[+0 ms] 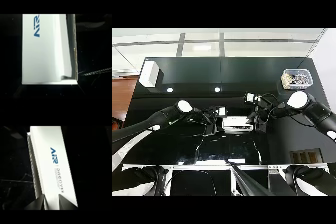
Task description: Fold the box and place the chain.
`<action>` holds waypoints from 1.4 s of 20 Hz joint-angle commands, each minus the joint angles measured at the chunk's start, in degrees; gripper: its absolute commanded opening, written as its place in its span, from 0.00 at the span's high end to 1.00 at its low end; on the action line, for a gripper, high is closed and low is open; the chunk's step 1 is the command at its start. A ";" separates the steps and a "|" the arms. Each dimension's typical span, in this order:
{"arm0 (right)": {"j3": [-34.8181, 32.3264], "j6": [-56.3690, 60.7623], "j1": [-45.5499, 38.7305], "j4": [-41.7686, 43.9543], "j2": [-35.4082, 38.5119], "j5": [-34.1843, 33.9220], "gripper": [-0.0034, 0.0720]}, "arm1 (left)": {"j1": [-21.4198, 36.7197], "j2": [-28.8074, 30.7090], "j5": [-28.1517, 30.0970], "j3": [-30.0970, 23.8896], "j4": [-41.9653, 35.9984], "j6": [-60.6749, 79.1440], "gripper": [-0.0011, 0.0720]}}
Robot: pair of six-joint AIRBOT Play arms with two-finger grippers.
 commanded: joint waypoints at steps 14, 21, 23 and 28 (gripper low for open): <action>-2.01 0.74 0.02 0.24 0.00 1.14 0.67 | 0.04 -0.02 -0.04 0.00 0.02 0.00 0.48; -1.99 5.11 0.02 0.07 0.00 2.73 0.67 | 0.04 -0.02 -0.04 0.00 0.00 0.00 0.48; -1.99 5.68 0.02 0.04 0.00 2.45 0.53 | 0.04 -0.02 -0.04 0.00 0.02 0.00 0.48; -2.03 6.99 0.02 -0.09 -0.02 2.49 0.53 | 0.04 -0.02 -0.04 0.00 0.02 0.00 0.48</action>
